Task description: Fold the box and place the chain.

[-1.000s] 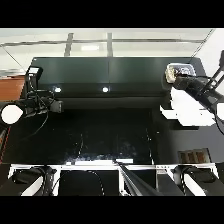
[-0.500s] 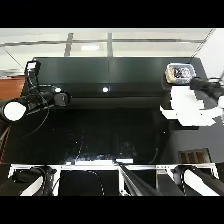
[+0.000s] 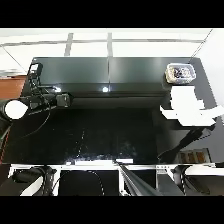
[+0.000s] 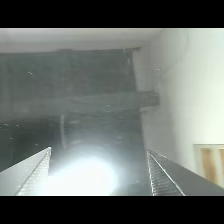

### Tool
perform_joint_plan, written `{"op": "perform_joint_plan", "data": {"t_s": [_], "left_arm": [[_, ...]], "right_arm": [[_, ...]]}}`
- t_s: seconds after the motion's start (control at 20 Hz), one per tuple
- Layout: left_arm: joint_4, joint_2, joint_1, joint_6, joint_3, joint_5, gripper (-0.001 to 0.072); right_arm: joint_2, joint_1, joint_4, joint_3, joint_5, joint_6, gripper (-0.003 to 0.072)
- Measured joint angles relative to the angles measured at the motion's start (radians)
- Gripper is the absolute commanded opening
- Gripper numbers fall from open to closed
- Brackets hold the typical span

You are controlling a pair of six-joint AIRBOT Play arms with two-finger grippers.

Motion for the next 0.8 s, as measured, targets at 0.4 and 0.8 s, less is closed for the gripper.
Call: {"op": "perform_joint_plan", "data": {"t_s": [0.4,0.8], "left_arm": [[-0.045,-0.001,0.0,0.0,0.0,-0.037,0.0706],[-0.05,-0.001,0.0,0.0,0.0,-0.05,0.0706]], "right_arm": [[-0.153,0.066,-0.051,0.113,0.328,-0.214,0.0117],[0.005,0.135,0.047,0.069,0.423,-0.294,0.0012]]}}
